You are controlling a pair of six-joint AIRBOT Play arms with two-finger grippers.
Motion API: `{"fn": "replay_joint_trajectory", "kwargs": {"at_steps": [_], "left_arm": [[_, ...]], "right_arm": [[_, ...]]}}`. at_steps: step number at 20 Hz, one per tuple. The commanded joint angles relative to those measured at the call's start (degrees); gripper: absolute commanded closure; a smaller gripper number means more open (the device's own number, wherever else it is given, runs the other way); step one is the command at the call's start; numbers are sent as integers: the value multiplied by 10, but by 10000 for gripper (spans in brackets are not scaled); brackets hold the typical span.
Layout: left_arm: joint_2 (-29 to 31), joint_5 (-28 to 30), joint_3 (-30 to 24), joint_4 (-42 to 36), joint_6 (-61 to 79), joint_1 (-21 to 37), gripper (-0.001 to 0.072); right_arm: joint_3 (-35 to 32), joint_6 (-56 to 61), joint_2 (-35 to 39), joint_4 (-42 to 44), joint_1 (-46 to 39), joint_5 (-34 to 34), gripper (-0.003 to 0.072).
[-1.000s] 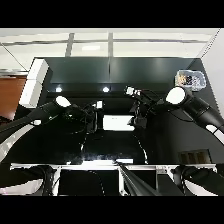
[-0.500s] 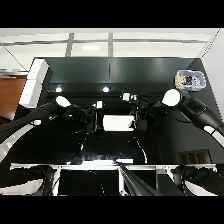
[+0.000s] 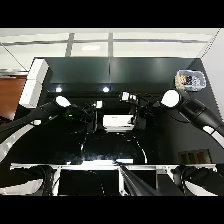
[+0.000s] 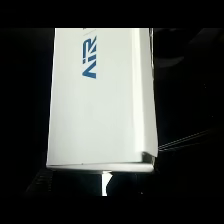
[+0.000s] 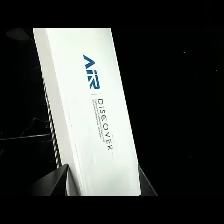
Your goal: Fold the box and place the chain.
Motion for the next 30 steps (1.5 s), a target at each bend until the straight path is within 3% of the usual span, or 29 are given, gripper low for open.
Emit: {"fn": "replay_joint_trajectory", "kwargs": {"at_steps": [1, 18, 20, 21, 30], "left_arm": [[0, -1, 0, 0, 1, 0, 227], [0, -1, 0, 0, 1, 0, 227], [0, -1, 0, 0, 1, 0, 227], [0, -1, 0, 0, 1, 0, 227], [0, -1, 0, 0, 1, 0, 227]], "right_arm": [[0, 2, -2, 1, 0, 7, 197], [-1, 18, -7, 22, 0, 6, 198], [-1, 17, -7, 21, 0, 7, 351], [-1, 17, -7, 21, 0, 7, 378], [-3, 17, -7, 21, 5, -3, 379]]}}
